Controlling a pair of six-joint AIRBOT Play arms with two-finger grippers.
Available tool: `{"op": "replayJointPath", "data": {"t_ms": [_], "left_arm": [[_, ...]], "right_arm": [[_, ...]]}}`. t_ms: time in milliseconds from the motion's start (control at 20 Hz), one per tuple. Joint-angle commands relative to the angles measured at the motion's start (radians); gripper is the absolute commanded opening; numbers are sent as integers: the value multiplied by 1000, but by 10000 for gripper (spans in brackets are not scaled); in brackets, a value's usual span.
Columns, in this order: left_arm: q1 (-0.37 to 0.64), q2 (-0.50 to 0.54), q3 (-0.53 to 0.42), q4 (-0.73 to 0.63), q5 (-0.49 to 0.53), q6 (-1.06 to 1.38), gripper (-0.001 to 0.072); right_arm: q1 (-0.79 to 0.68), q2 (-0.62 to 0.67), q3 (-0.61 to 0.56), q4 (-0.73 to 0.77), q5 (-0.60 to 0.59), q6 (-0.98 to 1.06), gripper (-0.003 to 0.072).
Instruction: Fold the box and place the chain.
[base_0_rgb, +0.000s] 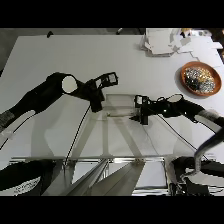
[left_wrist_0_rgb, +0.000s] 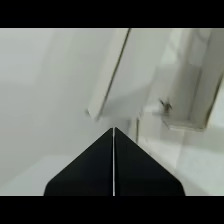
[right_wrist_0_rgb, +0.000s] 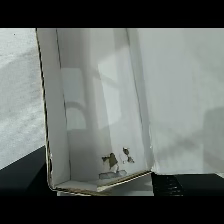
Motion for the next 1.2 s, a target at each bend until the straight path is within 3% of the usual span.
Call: {"op": "replayJointPath", "data": {"t_ms": [0,300,400,500,650,750,1150], "left_arm": [[18,11,-111,-15,16,115,6],[65,-78,-175,-137,45,368,18],[64,-102,-175,-138,61,432,81],[64,-106,-175,-143,90,484,214],[70,-98,-175,-155,150,492,232],[77,-91,-175,-174,148,532,300],[83,-63,-175,-295,121,735,342]], "right_arm": [[-1,0,0,1,0,0,453],[-1,0,0,0,0,0,453],[0,0,0,0,0,0,453],[0,0,0,0,0,0,453],[-1,0,0,0,0,0,453],[0,0,0,0,0,0,453],[-1,0,0,0,0,0,453]]}}
